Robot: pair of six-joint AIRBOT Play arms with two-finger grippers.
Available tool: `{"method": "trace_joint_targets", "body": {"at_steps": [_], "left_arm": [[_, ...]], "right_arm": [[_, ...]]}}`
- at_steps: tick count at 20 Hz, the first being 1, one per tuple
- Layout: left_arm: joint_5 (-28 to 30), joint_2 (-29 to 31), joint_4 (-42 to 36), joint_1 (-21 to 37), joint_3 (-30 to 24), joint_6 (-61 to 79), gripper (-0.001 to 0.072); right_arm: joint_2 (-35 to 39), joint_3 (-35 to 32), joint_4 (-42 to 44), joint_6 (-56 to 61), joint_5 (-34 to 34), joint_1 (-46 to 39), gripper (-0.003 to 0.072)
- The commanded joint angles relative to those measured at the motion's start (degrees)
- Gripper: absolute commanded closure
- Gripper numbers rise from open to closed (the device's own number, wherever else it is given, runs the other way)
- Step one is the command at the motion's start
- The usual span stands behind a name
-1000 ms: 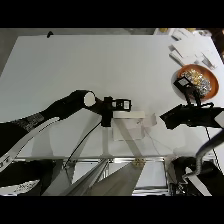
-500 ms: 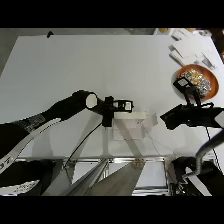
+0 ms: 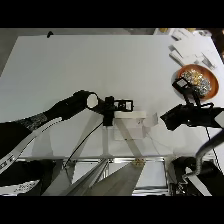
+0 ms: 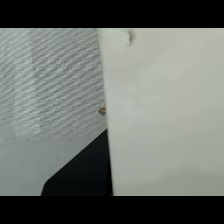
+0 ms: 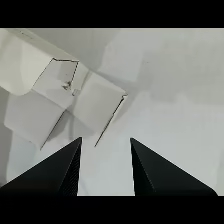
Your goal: Fold the box and place the chain.
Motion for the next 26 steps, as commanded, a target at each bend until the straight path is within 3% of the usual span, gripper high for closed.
{"method": "trace_joint_targets", "body": {"at_steps": [1, 3, 4, 8, 10, 12, 13, 14, 16, 20, 26], "left_arm": [[-0.59, -0.09, -0.11, -0.04, -0.04, 0.02, 0.0699], [-0.59, -0.07, -0.11, -0.04, -0.04, 0.02, 0.0699], [-0.59, -0.07, -0.11, -0.04, -0.04, 0.02, 0.0699], [-0.57, -0.07, -0.11, -0.04, -0.04, 0.02, 0.0699], [-0.44, -0.09, -0.13, -0.04, -0.04, 0.02, 0.0699], [-0.83, -0.09, -0.13, -0.04, -0.04, 0.00, 0.0699], [-0.76, -0.09, -0.17, -0.02, -0.04, 0.02, 0.0699], [-0.81, -0.09, -0.15, -0.04, -0.04, 0.02, 0.0699], [-0.79, -0.09, -0.15, -0.04, -0.04, 0.02, 0.0699], [-1.01, -0.09, -0.15, -0.04, -0.04, 0.02, 0.0699], [-1.01, -0.09, -0.15, -0.04, -0.04, 0.00, 0.0699]], "right_arm": [[0.02, 0.04, 2.16, -8.24, 1.92, 1.42, 0.0486], [-0.74, -0.07, 2.86, -16.72, 4.15, 5.16, 0.0649], [-1.79, -0.26, 2.95, -19.89, 4.81, 7.48, 0.0671], [-7.10, -1.64, 1.70, -25.90, 5.60, 16.94, 0.0673], [-6.54, -2.56, 3.72, -28.72, 5.05, 15.82, 0.0673], [-3.65, -5.49, 1.44, -30.18, 0.31, 17.05, 0.0672], [-1.95, -7.65, 0.72, -31.63, -2.05, 18.16, 0.0629], [-0.48, -9.84, 0.26, -32.85, -4.09, 19.41, 0.0487], [2.29, -14.82, -0.59, -34.18, -11.21, 22.75, 0.0006], [4.48, -22.36, -6.62, -37.33, -26.21, 30.40, -0.0018], [-1.90, -23.56, -6.71, -37.24, -36.04, 33.57, -0.0016]]}}
